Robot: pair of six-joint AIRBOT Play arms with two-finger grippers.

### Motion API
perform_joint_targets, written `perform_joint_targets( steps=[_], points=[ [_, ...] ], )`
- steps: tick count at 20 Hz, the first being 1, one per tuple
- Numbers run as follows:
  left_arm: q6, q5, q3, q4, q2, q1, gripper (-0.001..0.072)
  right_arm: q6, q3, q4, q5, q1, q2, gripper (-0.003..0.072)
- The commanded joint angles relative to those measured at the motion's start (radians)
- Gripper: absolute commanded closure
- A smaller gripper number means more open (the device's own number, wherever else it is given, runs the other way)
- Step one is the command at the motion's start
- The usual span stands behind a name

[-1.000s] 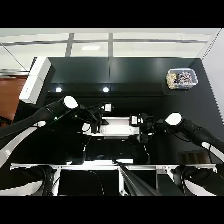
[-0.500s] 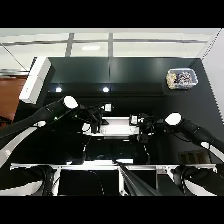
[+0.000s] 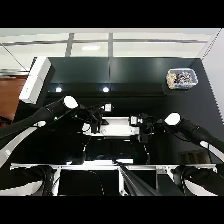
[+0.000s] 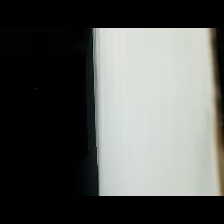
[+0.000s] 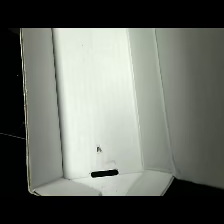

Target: Fold the box and place the chain.

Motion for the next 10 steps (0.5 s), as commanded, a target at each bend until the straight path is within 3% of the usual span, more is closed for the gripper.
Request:
perform_joint_targets(
  steps=[1,10],
  points=[
    [0.002,0.002,0.0,0.0,0.001,0.0,0.0685,-0.008,0.0,0.012,-0.007,0.0,-0.01,0.0076],
    [0.001,0.003,0.0,0.0,0.001,0.0,0.0684,-0.011,0.0,0.012,-0.007,0.002,-0.018,0.0077]
  ],
)
